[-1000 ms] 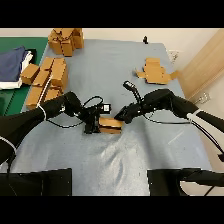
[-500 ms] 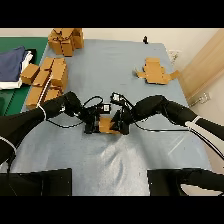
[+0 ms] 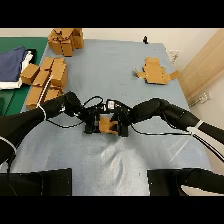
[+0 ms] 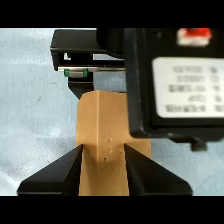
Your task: Fold the box.
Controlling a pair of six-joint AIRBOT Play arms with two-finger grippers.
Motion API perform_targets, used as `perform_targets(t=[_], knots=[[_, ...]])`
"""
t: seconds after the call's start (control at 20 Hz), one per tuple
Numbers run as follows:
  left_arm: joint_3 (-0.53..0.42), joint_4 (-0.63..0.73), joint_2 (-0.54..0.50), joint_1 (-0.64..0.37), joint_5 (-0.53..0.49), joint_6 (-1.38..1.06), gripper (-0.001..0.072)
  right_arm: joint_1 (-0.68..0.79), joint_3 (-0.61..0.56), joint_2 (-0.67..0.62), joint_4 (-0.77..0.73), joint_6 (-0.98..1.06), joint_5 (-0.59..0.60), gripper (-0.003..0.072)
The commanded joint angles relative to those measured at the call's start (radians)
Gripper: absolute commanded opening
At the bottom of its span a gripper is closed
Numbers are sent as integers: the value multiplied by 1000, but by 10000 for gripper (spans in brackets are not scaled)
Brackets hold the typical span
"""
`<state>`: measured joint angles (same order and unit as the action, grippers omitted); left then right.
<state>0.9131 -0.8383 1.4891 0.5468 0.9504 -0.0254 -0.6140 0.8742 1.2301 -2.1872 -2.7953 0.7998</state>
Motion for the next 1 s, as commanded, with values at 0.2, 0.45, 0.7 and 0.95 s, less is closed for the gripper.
perform_targets(t=[0.2,0.45,0.7,0.95], knots=[[1,0,0,0,-1,0,295,-80,0,-35,266,212,-55,278],[1,0,0,0,0,0,295,-80,0,-63,260,214,-56,165],[1,0,0,0,0,0,295,-80,-1,-78,235,214,-34,19],[1,0,0,0,1,0,295,-80,-1,-43,200,214,-1,20]])
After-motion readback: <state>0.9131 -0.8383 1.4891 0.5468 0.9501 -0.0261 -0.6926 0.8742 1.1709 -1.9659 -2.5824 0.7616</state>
